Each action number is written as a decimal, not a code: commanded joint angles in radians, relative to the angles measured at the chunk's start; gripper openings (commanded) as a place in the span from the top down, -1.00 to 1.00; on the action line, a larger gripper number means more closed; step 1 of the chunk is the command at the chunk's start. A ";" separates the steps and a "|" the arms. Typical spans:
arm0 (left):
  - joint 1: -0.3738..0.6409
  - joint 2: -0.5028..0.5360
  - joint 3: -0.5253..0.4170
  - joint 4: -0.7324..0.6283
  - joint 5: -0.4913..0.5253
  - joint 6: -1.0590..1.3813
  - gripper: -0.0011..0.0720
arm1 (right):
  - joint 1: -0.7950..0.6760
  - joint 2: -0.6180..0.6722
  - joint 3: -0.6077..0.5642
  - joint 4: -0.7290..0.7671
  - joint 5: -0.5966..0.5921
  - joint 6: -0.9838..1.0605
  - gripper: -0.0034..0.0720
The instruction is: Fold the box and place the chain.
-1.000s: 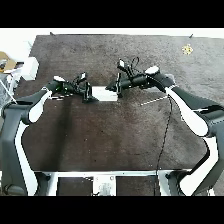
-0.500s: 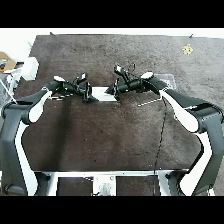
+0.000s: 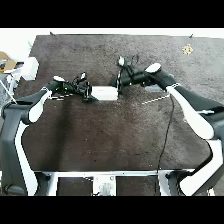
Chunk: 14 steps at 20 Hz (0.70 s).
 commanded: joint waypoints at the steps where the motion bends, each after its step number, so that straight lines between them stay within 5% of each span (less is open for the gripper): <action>1: 0.000 0.000 0.000 0.002 -0.001 0.005 0.72 | -0.001 0.161 -0.003 0.050 -0.033 0.106 0.92; 5: 0.000 0.001 0.000 0.002 -0.001 0.005 0.72 | -0.002 0.426 -0.194 0.037 -0.291 0.188 0.91; 9: 0.000 0.000 0.000 0.002 -0.001 0.005 0.72 | -0.002 0.753 -0.599 0.033 -0.658 0.248 0.91; 14: 0.000 0.001 0.000 0.002 0.000 0.005 0.72 | -0.002 1.101 -1.085 0.079 -0.889 0.309 0.91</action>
